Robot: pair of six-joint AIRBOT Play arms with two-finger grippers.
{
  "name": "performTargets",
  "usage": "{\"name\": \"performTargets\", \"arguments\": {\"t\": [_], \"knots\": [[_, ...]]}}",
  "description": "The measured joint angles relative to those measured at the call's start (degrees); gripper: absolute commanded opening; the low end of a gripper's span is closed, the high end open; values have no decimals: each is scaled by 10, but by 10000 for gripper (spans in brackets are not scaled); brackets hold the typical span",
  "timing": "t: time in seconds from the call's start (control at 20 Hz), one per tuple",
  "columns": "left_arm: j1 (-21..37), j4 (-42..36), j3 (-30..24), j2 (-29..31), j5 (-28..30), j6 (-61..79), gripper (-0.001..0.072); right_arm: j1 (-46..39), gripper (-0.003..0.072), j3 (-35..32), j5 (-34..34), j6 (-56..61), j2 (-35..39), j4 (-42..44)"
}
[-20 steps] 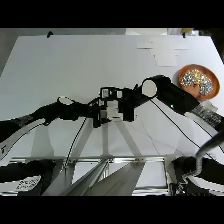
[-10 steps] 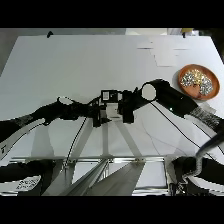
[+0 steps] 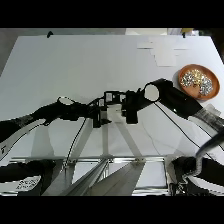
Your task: Fold the box and place the chain.
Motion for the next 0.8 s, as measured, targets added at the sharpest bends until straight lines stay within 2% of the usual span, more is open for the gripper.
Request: {"name": "performTargets", "arguments": {"t": [0.35, 0.45, 0.5, 0.65, 0.8], "knots": [[0, -2, 0, 0, 4, -2, 14, -34, 335, -2, 16, 0, 22, -33], [0, -3, 0, 0, 5, -3, 14, -49, 257, -8, 21, 1, 23, -37], [0, -3, 0, 0, 5, -3, 14, -55, 254, -10, 23, 1, 24, -39], [0, -2, 0, 0, 5, -3, 14, -65, 172, -18, 22, 0, 24, -43], [0, -2, 0, 0, 5, -2, 14, -69, 158, -22, 16, 0, 24, -42]]}}
